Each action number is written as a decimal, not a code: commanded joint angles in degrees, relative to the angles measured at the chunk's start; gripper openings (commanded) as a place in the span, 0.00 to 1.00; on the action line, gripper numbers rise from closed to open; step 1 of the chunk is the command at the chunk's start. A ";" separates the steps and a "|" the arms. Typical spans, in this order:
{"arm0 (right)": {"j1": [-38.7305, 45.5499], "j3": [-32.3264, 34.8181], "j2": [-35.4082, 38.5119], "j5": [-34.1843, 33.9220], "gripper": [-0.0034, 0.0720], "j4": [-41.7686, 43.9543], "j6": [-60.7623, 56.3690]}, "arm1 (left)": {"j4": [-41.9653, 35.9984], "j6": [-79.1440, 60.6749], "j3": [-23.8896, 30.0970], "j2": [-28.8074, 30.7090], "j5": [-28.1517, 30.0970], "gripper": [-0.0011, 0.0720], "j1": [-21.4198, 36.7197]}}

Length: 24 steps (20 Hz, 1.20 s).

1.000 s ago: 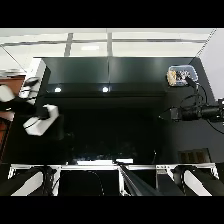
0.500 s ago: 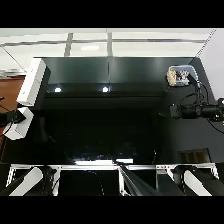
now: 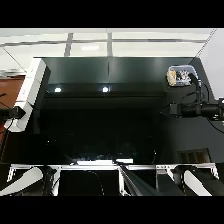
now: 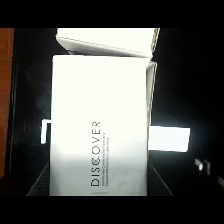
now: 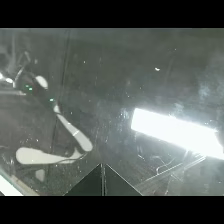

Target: Fold the box and place the chain.

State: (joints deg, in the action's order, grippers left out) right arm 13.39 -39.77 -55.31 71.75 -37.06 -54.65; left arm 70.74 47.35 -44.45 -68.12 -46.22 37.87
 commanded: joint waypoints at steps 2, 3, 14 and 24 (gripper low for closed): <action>-0.07 0.02 0.02 -1.25 0.07 0.20 -1.09 | -5.90 -4.31 -0.28 -2.23 4.74 0.84 -0.15; -0.07 0.02 0.02 -1.22 0.07 0.35 -1.09 | -5.33 -4.28 -1.14 -2.08 5.16 1.00 -0.44; -21.90 0.02 0.02 -27.82 0.07 -6.58 -1.75 | -28.41 1.33 -19.15 7.87 -15.32 0.04 -9.35; -18.05 0.02 -0.63 -36.92 0.07 -36.30 -17.35 | -18.32 2.62 14.40 30.51 4.48 0.04 -39.21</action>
State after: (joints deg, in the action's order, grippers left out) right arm -5.93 -39.75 -55.88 36.29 -68.64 -69.58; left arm 48.84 49.76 -36.27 -42.46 -47.75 4.08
